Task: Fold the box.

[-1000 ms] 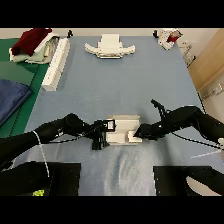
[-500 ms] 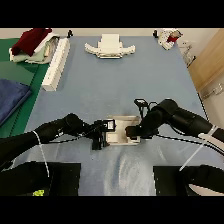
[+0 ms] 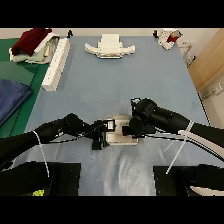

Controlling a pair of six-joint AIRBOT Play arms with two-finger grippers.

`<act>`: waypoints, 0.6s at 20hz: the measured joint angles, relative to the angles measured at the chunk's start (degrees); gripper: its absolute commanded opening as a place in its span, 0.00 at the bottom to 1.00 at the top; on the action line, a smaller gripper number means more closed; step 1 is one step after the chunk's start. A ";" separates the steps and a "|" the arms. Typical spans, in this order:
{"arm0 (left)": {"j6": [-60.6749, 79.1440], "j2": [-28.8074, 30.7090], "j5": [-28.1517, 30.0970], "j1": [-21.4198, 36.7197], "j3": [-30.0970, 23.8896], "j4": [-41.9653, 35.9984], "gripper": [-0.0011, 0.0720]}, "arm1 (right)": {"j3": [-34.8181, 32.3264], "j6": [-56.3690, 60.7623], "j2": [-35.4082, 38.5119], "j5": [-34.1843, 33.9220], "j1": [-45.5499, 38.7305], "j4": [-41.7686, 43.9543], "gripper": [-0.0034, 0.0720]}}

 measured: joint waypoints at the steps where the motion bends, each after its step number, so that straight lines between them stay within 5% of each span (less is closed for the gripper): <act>1: 0.00 0.00 0.00 0.00 -0.02 0.00 0.77 | 0.09 0.24 -0.17 -0.11 0.07 -0.24 0.05; 3: 0.00 0.00 0.00 0.00 0.00 0.00 0.77 | 0.17 0.52 -0.37 -0.17 0.17 -0.50 0.05; 4: 0.00 0.00 0.00 0.00 -0.02 0.00 0.77 | 0.24 0.61 -0.46 -0.24 0.24 -0.66 0.13; 5: 0.00 0.00 0.00 0.00 -0.02 0.00 0.77 | 0.22 0.63 -0.48 -0.20 0.26 -0.81 0.50; 6: 0.00 0.00 0.00 0.00 -0.02 0.02 0.77 | 0.15 0.57 -0.68 -0.07 0.28 -0.92 0.66; 10: 0.00 0.00 0.00 0.00 -0.02 0.00 0.77 | 0.26 0.76 -0.37 -0.39 0.33 -0.66 0.66; 12: 0.00 0.00 0.00 0.00 0.00 0.02 0.77 | 0.22 0.81 -0.35 -0.59 0.35 -0.42 0.57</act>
